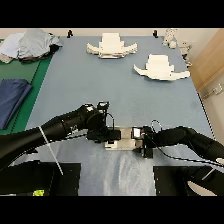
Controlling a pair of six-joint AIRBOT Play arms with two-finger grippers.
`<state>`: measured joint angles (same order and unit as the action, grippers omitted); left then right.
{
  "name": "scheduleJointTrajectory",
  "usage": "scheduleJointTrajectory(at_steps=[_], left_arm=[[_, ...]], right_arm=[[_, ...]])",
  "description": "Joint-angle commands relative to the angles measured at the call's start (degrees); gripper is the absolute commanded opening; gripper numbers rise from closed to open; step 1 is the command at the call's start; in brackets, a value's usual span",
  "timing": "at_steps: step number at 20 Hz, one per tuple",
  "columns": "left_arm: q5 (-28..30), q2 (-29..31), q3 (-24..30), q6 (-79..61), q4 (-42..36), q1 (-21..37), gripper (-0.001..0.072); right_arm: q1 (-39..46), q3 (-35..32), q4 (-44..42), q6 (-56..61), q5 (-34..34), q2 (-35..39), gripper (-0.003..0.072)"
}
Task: Fold the box.
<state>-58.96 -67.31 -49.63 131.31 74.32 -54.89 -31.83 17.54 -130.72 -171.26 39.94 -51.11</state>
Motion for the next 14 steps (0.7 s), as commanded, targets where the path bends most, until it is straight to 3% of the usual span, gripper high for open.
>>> scheduleJointTrajectory(at_steps=[1,7,14], left_arm=[[-4.15,-1.75,-2.99,4.50,3.50,-0.85,0.0329],[-6.03,-2.73,-3.76,6.29,4.55,-1.70,0.0329],[-5.64,-9.25,-5.79,6.25,5.49,-4.07,0.0328]], right_arm=[[0.00,0.00,-0.02,0.09,0.00,0.00,0.0462],[0.00,0.00,-0.02,0.09,0.00,0.00,0.0462],[0.00,0.00,-0.02,0.09,0.00,0.00,0.0462]])
